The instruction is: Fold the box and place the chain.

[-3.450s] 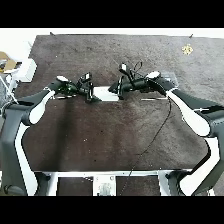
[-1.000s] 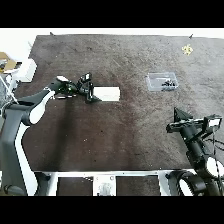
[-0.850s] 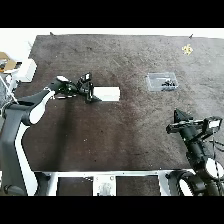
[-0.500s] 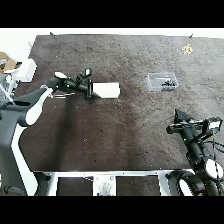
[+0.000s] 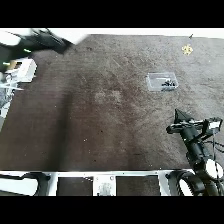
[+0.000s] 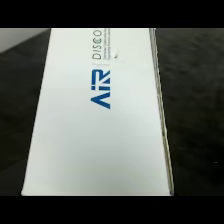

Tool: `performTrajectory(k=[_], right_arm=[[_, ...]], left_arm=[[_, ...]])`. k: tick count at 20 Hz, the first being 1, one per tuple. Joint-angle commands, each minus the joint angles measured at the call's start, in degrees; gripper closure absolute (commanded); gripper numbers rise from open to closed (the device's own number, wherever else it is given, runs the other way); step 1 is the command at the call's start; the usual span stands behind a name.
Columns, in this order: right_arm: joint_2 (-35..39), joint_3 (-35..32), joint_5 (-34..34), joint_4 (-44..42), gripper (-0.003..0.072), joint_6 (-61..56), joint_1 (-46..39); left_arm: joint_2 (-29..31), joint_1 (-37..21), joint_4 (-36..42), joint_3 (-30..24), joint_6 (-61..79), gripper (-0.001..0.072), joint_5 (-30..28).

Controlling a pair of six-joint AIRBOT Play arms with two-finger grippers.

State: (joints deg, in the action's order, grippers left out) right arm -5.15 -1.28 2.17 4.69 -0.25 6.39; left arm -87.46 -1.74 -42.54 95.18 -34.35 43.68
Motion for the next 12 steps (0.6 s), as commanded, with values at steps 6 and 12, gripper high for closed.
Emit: performTrajectory(k=[6,12], right_arm=[[0.02,-0.02,-0.7,-0.04,0.0684,-0.02,-0.02],[0.02,-0.02,-0.87,-0.07,0.0684,-0.02,0.02]], left_arm=[[29.7,-26.34,-25.59,-28.41,-26.51,0.0707,-1.27],[32.81,-41.03,-20.61,-49.37,-18.12,0.0706,-2.47]])
